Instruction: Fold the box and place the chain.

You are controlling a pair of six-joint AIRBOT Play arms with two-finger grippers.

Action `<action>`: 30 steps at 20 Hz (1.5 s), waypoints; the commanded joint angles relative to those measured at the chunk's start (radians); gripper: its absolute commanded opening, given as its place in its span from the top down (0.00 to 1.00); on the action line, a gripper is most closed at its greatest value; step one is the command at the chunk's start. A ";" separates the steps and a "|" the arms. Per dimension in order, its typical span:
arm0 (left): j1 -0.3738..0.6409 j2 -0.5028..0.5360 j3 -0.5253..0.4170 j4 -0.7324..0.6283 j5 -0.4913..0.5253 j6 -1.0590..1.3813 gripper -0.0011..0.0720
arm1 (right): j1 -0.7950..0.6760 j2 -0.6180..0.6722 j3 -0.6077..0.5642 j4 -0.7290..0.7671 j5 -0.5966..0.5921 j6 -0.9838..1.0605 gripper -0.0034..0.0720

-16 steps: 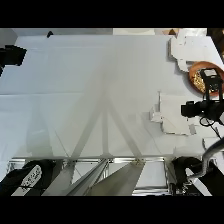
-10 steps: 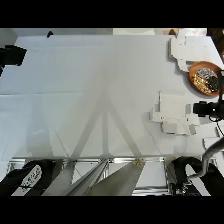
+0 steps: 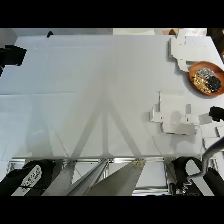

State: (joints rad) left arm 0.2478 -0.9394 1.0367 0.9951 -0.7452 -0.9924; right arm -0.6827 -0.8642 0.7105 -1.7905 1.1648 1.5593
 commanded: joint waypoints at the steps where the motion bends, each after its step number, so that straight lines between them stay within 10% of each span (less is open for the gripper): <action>1: 0.000 0.001 0.001 0.000 0.000 0.000 0.03 | -0.132 -0.124 0.074 0.080 0.008 -0.097 0.36; 8: 0.000 0.000 0.001 0.000 0.000 0.000 0.03 | -0.186 -0.390 0.337 0.245 0.178 -0.274 0.35; 30: 0.000 0.001 0.001 0.000 0.000 0.000 0.03 | -0.186 -0.656 0.340 0.356 0.222 -0.439 0.42</action>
State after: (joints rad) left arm 0.2478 -0.9394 1.0367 0.9947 -0.7452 -0.9924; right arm -0.8684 -1.4967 1.0489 -1.4742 1.3827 1.1313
